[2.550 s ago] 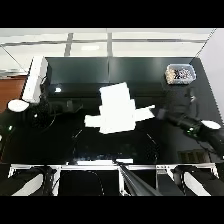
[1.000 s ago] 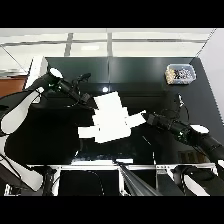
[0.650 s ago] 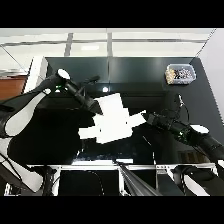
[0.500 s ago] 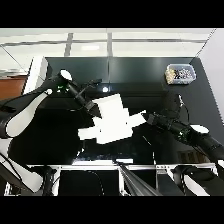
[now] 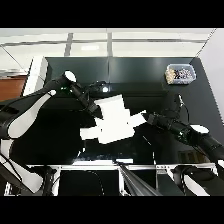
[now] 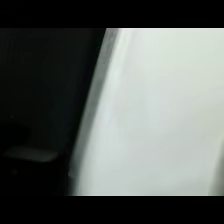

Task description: Fold the box and place the chain.

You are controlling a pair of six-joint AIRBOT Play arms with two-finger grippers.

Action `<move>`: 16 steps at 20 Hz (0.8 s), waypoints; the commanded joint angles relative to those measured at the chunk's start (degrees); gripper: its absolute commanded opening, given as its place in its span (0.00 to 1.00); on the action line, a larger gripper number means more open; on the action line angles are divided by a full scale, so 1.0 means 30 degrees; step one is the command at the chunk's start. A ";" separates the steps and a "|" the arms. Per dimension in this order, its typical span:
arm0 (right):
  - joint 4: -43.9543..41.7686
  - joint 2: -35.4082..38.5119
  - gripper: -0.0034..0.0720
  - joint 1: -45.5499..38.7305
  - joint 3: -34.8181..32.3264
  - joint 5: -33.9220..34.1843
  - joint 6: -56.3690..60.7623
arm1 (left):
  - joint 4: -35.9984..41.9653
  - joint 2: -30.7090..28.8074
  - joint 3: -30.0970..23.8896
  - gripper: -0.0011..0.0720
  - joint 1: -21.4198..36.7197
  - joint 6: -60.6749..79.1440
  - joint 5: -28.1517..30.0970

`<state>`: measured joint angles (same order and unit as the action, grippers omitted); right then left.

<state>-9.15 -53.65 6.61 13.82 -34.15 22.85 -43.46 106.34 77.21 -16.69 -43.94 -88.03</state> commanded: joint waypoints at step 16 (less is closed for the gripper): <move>1.2349 0.0452 0.87 -0.3687 0.7213 -0.9340 -0.0146 | -0.0903 -0.3956 -0.1705 0.05 -0.0466 0.2783 0.0444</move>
